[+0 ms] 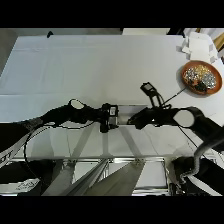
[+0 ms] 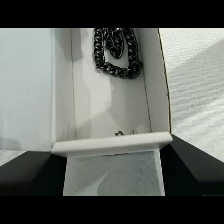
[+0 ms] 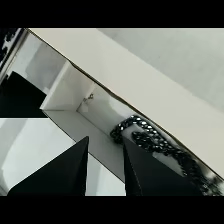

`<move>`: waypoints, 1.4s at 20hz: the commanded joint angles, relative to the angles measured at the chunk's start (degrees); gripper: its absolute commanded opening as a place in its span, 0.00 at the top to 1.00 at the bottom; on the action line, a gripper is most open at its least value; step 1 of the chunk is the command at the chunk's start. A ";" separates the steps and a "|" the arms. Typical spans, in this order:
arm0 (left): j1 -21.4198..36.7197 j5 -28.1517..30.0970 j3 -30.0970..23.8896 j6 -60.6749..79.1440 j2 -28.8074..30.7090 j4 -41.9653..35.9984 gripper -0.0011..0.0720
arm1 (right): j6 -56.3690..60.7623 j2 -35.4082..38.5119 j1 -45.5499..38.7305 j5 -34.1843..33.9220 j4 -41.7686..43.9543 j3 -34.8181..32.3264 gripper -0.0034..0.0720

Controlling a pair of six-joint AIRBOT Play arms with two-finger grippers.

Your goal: Fold the box and place the chain.

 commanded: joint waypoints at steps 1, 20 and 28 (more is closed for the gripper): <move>0.04 0.02 0.02 0.00 -0.04 0.02 0.89 | 0.02 8.15 -6.40 9.64 -5.95 -0.02 0.64; 0.04 0.02 0.04 0.00 -0.04 0.00 0.89 | -13.53 -7.26 -9.11 -2.43 -12.11 -7.98 0.69; 0.04 0.02 0.02 0.00 -0.04 0.00 0.89 | -13.51 -8.37 -9.11 -5.09 -10.67 -7.98 0.70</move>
